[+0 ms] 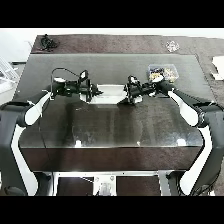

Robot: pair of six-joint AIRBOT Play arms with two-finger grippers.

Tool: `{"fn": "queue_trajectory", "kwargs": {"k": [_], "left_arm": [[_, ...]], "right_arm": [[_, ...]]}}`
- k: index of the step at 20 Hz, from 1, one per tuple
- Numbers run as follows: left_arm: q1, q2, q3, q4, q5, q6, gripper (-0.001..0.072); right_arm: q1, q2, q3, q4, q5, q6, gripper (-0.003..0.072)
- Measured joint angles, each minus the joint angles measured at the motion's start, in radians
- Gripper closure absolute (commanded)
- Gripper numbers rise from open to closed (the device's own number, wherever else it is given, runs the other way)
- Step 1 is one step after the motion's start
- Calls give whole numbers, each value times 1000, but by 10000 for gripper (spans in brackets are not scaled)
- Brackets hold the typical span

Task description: Fold the box and place the chain.

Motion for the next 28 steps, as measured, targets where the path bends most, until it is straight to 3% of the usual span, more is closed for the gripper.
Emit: {"fn": "queue_trajectory", "kwargs": {"k": [26, 27, 28], "left_arm": [[0, 0, 0, 0, -1, -2, 688], [0, 0, 0, 0, -1, -2, 502], [-1, 0, 0, 7, 8, -3, 118]], "right_arm": [[0, 0, 0, -2, 0, 0, 96], [0, 0, 0, -2, 0, 0, 96], [0, 0, 0, -5, 1, 0, 96]]}}
